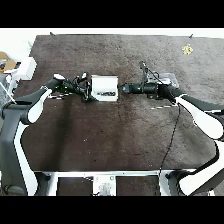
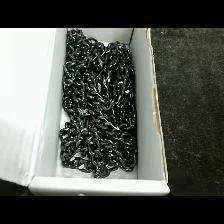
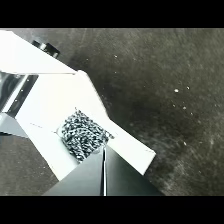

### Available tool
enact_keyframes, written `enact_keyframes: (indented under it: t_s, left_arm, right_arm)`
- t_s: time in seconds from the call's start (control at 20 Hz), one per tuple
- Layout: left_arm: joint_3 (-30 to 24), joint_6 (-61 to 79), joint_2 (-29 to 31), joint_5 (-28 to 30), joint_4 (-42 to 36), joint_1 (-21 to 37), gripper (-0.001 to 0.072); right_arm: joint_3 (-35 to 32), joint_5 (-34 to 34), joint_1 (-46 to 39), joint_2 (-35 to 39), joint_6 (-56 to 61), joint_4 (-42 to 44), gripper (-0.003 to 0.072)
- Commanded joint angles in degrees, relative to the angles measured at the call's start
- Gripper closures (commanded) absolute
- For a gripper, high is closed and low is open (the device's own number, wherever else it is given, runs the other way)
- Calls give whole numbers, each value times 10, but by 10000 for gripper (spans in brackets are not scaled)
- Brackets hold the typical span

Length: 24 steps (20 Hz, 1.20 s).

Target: Fold the box and place the chain.

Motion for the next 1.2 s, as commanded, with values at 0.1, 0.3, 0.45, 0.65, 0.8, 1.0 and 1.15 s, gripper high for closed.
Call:
enact_keyframes:
  t_s: [0.1, 0.3, 0.45, 0.65, 0.8, 1.0, 1.15]
  left_arm:
    - [0, 0, 0, 0, 0, 0, 438]
    - [0, 0, 0, 0, 0, 0, 438]
    - [0, 0, 0, 0, 0, 0, 437]
    - [0, 0, 0, 0, 0, 0, 438]
    - [0, 0, 0, 0, 0, 0, 438]
    - [0, 0, 0, 0, 0, 0, 438]
    - [0, 0, 0, 0, 0, 0, 437]
  right_arm:
    - [0, 34, -1, 14, -4, 2, 658]
    - [0, 28, -16, 58, -4, 3, 657]
    - [2, -19, -28, 105, -4, -2, 531]
    - [104, 25, -28, 78, 6, -60, 531]
    - [199, 51, -28, 10, 22, -86, 530]
    - [269, 95, -30, -63, 24, -103, 408]
    - [303, 104, -30, -105, 20, -108, 372]
